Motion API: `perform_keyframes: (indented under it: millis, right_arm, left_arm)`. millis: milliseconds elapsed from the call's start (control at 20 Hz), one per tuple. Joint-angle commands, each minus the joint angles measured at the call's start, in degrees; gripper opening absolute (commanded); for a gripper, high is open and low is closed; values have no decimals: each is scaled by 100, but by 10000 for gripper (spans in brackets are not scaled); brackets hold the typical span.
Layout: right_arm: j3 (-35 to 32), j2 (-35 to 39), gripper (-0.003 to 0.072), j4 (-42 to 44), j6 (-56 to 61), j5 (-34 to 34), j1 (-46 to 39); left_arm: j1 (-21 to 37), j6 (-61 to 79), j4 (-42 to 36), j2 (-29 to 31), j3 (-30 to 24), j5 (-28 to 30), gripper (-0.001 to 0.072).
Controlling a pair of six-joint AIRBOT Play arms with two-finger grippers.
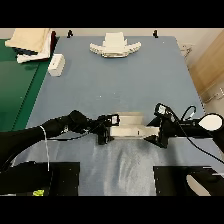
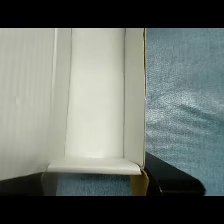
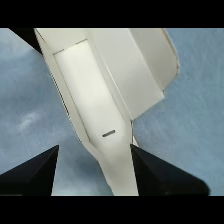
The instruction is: Fold the box.
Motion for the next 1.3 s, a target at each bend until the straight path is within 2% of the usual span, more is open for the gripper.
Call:
perform_keyframes:
  millis: [0, 100, 150, 200, 250, 300, 350, 500, 700, 750, 850, 900, 950, 1100, 1250]
  right_arm:
    - [-20, 236, 713, 1176, 1401, 498, -52]
    - [-85, 140, 710, 2122, 4037, 422, -50]
    - [-85, 70, 699, 2326, 4690, 424, -44]
    - [-85, 4, 699, 2524, 4843, 428, -39]
    - [-85, -44, 582, 2608, 4843, 424, -42]
    - [-85, -83, 384, 2677, 4850, 400, -39]
    - [-85, -127, 332, 2758, 4942, 374, -42]
    - [-83, -304, 332, 3023, 5235, -9, -42]
    - [-68, -726, 319, 2953, 5130, -177, -42]
    - [-9, -881, 245, 2872, 4905, -225, -42]
    - [278, -1252, 204, 2782, 4699, -299, -42]
    - [483, -1471, 113, 2776, 4559, -319, -28]
    - [673, -1692, 90, 2704, 4533, -398, 0]
    - [1095, -2481, 78, 2229, 4538, -754, 238]
    - [1235, -3279, 79, 2022, 4533, -769, 428]
  left_arm:
    - [-2, 4, 4, 0, 4, -9, 527]
    - [-2, 7, 2, 0, 4, -7, 527]
    - [-2, 7, 4, 0, 4, -7, 527]
    - [-2, 4, 4, 0, 4, -7, 527]
    - [-2, 4, 4, 0, 4, -9, 527]
    - [-2, 7, 2, 0, 4, -9, 528]
    - [-2, 7, 4, 0, 7, -9, 527]
    - [-2, 7, 4, -2, 7, -7, 527]
    - [-2, 4, 2, -2, 7, -7, 527]
    - [-2, 4, 4, 0, 7, -7, 527]
    - [-2, 7, 4, 0, 7, -7, 527]
    - [-2, 7, 2, 0, 7, -7, 527]
    - [-2, 7, 2, 0, 7, -7, 527]
    - [-2, 4, 4, 0, 7, -7, 527]
    - [-2, 7, 2, 0, 7, -7, 527]
